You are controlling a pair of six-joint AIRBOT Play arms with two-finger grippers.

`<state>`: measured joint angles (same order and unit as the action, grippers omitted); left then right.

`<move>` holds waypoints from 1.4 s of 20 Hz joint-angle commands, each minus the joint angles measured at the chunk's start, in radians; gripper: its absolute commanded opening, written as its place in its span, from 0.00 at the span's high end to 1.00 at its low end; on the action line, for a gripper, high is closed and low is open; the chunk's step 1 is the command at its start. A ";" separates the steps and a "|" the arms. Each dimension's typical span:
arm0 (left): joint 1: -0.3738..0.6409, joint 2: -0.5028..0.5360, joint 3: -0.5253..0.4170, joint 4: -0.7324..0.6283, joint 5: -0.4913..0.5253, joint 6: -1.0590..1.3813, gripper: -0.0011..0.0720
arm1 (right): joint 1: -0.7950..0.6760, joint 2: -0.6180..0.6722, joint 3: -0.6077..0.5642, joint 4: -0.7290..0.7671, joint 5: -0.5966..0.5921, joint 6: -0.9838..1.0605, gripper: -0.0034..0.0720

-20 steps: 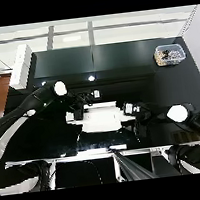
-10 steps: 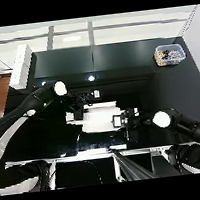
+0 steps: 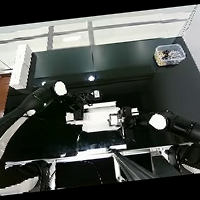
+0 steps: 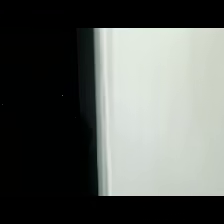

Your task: Fold the box and place the chain.

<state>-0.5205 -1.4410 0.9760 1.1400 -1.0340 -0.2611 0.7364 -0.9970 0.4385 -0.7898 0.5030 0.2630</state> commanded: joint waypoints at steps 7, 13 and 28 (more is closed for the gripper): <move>0.001 -0.001 0.000 0.000 0.000 0.002 0.94 | -0.105 -0.001 0.086 -0.040 0.098 0.025 0.12; 0.001 -0.001 0.000 0.000 0.001 0.002 0.94 | -0.132 -0.001 0.100 -0.053 0.098 -0.020 0.12; 0.001 -0.001 0.000 0.000 0.001 0.002 0.94 | -0.281 -0.065 0.100 0.253 0.153 -0.321 0.12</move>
<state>-0.5205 -1.4410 0.9760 1.1400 -1.0332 -0.2581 0.4751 -1.0489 0.5373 -0.5694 0.6449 -0.0277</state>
